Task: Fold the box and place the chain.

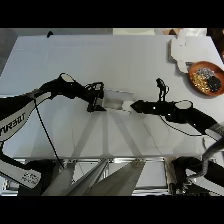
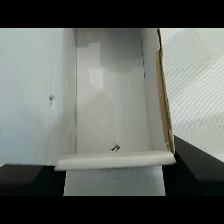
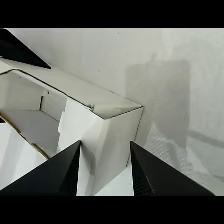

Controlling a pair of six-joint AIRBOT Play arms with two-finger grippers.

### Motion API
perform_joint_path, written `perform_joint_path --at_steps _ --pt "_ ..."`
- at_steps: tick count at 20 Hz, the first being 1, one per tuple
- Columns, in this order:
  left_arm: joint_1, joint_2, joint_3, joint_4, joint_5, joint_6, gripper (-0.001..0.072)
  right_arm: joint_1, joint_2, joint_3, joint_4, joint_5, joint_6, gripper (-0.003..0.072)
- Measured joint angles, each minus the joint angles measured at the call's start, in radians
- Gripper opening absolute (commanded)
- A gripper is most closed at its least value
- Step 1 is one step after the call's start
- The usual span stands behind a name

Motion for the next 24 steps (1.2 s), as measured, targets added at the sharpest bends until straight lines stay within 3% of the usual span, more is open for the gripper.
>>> perform_joint_path --at_steps 9,20,24 --pt "0.0 0.0 0.0 0.0 0.0 0.0 0.0335 0.039 0.0 0.039 -0.046 0.016 0.07 0.0336" --pt "0.0 0.0 0.0 0.0 0.0 0.0 0.0335 0.17 0.0 0.098 -0.418 -0.123 0.462 0.0318" --pt "0.0 0.0 0.0 0.0 0.0 0.0 0.0335 0.196 0.0 0.156 -0.59 -0.106 0.646 0.0314"
